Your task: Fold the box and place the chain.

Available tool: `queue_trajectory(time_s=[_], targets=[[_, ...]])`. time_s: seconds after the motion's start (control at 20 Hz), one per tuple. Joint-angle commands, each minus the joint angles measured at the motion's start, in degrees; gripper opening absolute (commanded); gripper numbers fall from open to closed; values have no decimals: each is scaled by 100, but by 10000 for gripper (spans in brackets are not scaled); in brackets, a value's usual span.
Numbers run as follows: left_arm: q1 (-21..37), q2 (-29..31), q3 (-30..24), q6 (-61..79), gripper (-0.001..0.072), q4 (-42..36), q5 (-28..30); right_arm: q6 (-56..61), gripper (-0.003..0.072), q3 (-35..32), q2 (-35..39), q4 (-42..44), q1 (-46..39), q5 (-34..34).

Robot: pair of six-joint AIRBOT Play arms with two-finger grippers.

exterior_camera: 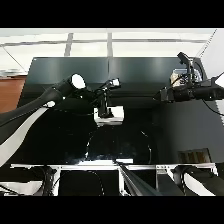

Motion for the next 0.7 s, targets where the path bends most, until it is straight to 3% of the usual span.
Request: queue_trajectory(time_s=[0.0, 0.4, 0.55, 0.6, 0.65], targets=[[-111, -42, 111, -111, 711, 275, -258, -7, 19, 7, 4, -157, 0, -11], [-612, -44, 258, -557, 711, 1578, -380, -7, 19, 7, 4, -179, 0, -13], [-839, -57, 256, -1132, 708, 2109, -122, -9, 19, 7, 4, -179, 0, -15], [-918, -74, 258, -1333, 683, 2315, -94, -7, 19, 7, 4, -179, 2, -24], [-975, -74, 267, -1727, 544, 2485, -46, -7, 19, 7, 4, -179, 0, -37]])
